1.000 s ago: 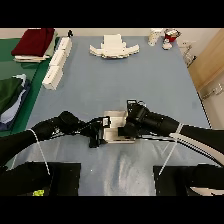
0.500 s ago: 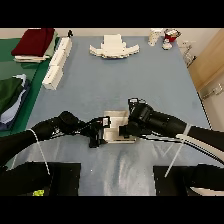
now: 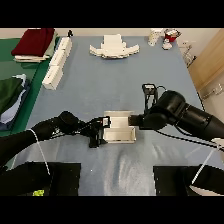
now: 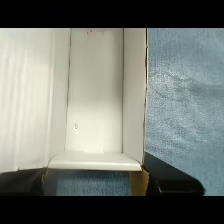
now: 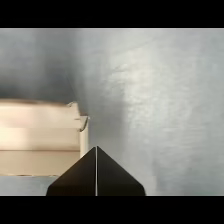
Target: Fold the box.
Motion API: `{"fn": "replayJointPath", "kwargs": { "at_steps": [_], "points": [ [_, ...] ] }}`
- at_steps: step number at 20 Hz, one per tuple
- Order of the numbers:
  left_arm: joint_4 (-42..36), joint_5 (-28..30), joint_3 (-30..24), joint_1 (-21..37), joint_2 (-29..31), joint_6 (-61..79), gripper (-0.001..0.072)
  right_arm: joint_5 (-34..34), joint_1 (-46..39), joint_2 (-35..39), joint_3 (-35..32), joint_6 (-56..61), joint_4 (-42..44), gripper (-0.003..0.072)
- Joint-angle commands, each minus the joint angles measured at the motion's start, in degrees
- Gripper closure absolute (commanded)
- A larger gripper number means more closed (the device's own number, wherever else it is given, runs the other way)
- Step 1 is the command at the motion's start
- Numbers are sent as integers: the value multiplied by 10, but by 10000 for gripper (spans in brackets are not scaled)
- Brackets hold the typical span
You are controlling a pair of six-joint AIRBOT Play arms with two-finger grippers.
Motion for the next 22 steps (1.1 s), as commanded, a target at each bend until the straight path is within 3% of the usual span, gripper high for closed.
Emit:
{"fn": "replayJointPath", "kwargs": {
  "at_steps": [1, 5, 9, 12, 15, 17, 22],
  "points": [
    [0, 0, 1, 0, 0, 0, 179, -5, -74, 7, -7, -99, 27, 682],
    [0, 0, 1, 0, 0, 0, 179, 52, -216, -25, -30, -238, 125, 684],
    [0, 0, 1, 0, 0, 0, 179, 110, -361, -85, -36, -488, 427, 684],
    [0, 0, 0, 0, 0, 0, 179, 87, -402, -164, -33, -641, 583, 684],
    [0, 0, 1, 0, 0, 0, 179, -30, -396, -250, 0, -793, 701, 684],
    [0, 0, 1, 0, 0, 0, 179, -76, -380, -271, 20, -806, 715, 684],
    [0, 0, 1, 0, 0, 0, 179, -85, -329, -239, 21, -881, 698, 683]
  ]
}}
